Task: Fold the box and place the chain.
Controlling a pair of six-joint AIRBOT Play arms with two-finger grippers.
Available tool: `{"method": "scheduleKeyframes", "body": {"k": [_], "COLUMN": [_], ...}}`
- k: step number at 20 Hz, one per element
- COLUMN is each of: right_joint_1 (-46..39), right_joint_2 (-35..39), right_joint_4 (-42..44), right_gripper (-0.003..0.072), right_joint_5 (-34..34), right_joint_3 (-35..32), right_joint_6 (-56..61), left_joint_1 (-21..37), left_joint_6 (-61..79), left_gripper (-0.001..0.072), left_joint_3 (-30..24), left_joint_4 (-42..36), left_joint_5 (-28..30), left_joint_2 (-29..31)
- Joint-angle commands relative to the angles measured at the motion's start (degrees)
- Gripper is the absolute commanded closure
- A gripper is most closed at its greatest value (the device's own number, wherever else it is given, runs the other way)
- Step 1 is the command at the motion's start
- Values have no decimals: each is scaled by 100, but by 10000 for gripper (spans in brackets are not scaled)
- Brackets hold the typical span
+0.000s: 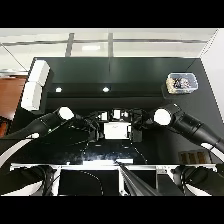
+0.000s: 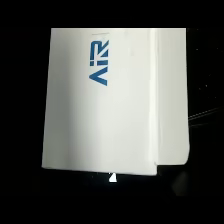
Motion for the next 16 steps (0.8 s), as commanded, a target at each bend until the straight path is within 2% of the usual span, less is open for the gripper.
{"method": "scheduleKeyframes", "body": {"k": [1,2,16], "right_joint_1": [33,33,44], "right_joint_2": [-2,-2,273], "right_joint_4": [-361,-442,-516], "right_gripper": [171,199,200], "right_joint_5": [-83,-81,-105], "right_joint_3": [0,0,17], "right_joint_6": [284,420,514], "left_joint_1": [-4,-4,-4], "left_joint_6": [2,2,-2], "left_gripper": [491,491,482], "left_joint_3": [-2,-2,-2], "left_joint_4": [2,2,-22], "left_joint_5": [0,2,2], "left_joint_2": [0,0,0]}}
